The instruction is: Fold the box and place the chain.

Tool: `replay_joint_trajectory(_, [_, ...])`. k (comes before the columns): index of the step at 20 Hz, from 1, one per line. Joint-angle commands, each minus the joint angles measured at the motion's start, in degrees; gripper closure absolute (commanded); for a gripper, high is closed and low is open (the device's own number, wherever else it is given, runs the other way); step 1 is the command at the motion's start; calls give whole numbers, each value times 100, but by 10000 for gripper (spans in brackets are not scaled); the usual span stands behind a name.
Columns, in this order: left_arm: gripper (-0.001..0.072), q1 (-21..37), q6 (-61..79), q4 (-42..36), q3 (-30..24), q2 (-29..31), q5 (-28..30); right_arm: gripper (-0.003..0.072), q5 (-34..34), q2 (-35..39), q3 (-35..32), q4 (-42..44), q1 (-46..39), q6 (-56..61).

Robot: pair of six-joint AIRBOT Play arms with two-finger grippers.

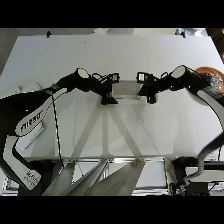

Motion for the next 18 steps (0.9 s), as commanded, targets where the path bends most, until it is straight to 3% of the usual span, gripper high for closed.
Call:
replay_joint_trajectory(1, [291,-2,0,2,7,4,0,677,-7,251,0,-208,-17,398])
replay_joint_trajectory(5, [291,-2,0,2,7,4,0,677,28,1113,0,-503,-350,1436])
replay_joint_trajectory(8, [291,-2,2,2,7,4,0,677,402,1576,-2,-1097,-883,2896])
replay_joint_trajectory(11, [291,-2,0,2,7,2,0,679,835,1432,-223,-1292,-1469,4057])
replay_joint_trajectory(16, [291,-2,2,2,7,4,0,680,850,870,-560,-1202,-1740,4656])
replay_joint_trajectory(18, [291,-2,2,2,7,4,-2,680,800,551,-560,-776,-1725,4741])
